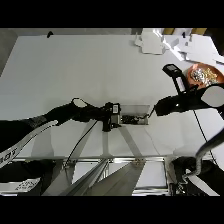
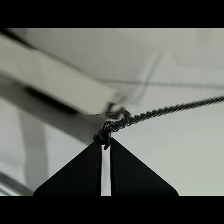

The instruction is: Fold the box and place the chain.

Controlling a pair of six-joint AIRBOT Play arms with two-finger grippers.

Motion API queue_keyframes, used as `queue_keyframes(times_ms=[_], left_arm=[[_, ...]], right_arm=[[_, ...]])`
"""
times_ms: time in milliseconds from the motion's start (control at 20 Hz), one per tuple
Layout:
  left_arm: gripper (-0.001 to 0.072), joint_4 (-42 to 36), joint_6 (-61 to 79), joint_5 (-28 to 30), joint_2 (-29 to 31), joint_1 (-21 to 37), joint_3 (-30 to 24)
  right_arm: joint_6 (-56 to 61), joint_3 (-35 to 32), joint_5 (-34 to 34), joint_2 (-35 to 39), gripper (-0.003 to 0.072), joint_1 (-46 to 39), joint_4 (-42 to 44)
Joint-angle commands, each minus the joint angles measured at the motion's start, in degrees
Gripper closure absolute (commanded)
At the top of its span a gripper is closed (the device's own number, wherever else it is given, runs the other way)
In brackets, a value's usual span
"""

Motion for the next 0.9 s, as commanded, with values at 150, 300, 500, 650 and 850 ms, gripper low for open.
queue_keyframes(times_ms=[150,300,500,650,850], left_arm=[[0.0499,0.0,0.0,0.0,0.0,0.0,0.0],[0.0499,0.0,0.0,0.0,0.0,0.0,0.0],[0.0499,0.0,0.0,0.0,0.0,0.0,0.0],[0.0499,0.0,0.0,0.0,0.0,0.0,0.0],[0.0499,0.0,0.0,0.0,0.0,0.0,0.0]], right_arm=[[0.3,0.1,-4.8,1.9,0.0671,10.6,9.9],[0.4,0.1,-9.7,1.8,0.0671,14.1,12.4],[0.4,0.0,-10.6,0.3,0.0670,16.2,11.5],[0.5,0.0,-10.8,-2.6,0.0561,16.1,7.2],[0.5,1.0,-12.8,-3.7,0.0490,14.2,5.4]])
